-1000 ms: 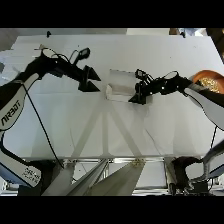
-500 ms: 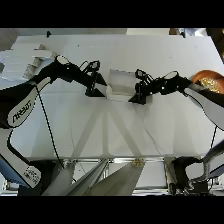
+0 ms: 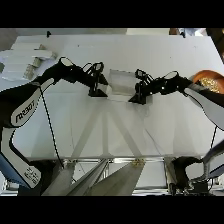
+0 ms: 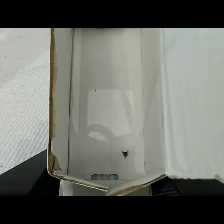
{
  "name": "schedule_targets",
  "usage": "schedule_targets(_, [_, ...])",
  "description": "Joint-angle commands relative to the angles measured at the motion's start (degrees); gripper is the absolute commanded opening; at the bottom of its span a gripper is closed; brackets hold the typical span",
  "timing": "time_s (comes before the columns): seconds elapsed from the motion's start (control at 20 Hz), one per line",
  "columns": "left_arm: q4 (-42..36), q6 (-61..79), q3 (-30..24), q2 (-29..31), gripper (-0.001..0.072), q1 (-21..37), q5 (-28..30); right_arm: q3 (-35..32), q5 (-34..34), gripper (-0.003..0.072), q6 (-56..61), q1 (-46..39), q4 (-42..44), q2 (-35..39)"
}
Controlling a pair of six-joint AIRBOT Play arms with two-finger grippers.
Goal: Fold the box and place the chain.
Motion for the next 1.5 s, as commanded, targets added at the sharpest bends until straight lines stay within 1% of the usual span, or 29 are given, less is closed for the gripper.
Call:
schedule_targets(0.0, [0.31, 0.04, -0.04, -0.07, 0.0701, -0.85, -0.13, 0.02, 0.0, 0.0434, 0.09, 0.04, 0.02, -0.02])
schedule_targets(0.4, [0.9, 0.07, -0.04, -2.58, 0.0699, -3.85, 0.46, 0.02, 0.0, 0.0434, 0.09, 0.04, 0.0, 0.0])
schedule_targets(0.6, [1.18, 0.0, -0.02, -2.75, 0.0692, -4.44, 1.18, 0.02, 0.0, 0.0434, 0.09, 0.04, 0.0, -0.02])
schedule_targets(0.65, [1.18, 0.02, -0.02, -2.75, 0.0632, -4.44, 1.16, 0.02, 0.0, 0.0434, 0.09, 0.04, 0.0, -0.02])
schedule_targets(0.7, [1.2, 0.02, -0.02, -2.75, 0.0547, -4.44, 1.16, 0.02, 0.0, 0.0434, 0.09, 0.04, 0.0, -0.02])
schedule_targets(0.75, [1.2, 0.02, -0.02, -2.75, 0.0533, -4.44, 1.16, 0.02, 0.0, 0.0434, 0.09, 0.04, 0.02, -0.02])
schedule_targets(1.45, [1.14, 0.02, -0.02, -2.75, 0.0533, -4.44, 1.11, 0.02, 0.0, 0.0434, 0.07, 0.04, 0.02, -0.02])
